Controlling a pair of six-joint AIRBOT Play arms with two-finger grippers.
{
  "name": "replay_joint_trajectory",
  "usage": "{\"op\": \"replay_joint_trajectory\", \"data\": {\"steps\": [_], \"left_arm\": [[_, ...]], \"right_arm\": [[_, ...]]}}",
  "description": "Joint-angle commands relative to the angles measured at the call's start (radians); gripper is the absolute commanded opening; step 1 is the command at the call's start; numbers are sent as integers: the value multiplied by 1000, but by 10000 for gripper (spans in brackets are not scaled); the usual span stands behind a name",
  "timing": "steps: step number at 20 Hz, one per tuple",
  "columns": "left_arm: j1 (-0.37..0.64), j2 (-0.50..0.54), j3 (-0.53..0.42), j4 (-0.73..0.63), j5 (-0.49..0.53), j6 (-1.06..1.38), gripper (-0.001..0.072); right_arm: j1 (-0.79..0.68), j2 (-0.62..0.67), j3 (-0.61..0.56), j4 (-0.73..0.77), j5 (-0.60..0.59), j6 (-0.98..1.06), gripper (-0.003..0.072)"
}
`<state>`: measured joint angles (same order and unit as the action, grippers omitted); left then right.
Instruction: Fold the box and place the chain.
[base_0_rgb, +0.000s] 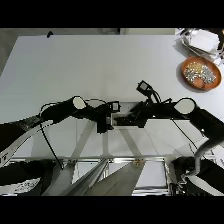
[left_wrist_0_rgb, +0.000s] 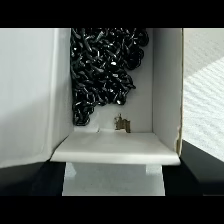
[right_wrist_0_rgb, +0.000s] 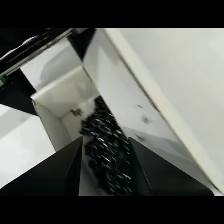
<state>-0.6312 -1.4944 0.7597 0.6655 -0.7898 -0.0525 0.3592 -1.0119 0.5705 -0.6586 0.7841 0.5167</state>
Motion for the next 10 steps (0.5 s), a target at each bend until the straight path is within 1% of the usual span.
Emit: {"op": "replay_joint_trajectory", "data": {"steps": [1,2,5,7,10], "left_arm": [[0,0,1,0,0,0,316],[0,0,1,0,0,0,316],[0,0,1,0,0,0,316],[0,0,1,0,0,0,316],[0,0,1,0,0,0,316]], "right_arm": [[-122,77,1,-66,101,-8,284],[-165,96,1,-98,145,-48,270],[-243,102,0,-224,269,-188,270],[-248,101,-1,-285,273,-185,269],[-248,101,-8,-275,236,-187,260]]}}
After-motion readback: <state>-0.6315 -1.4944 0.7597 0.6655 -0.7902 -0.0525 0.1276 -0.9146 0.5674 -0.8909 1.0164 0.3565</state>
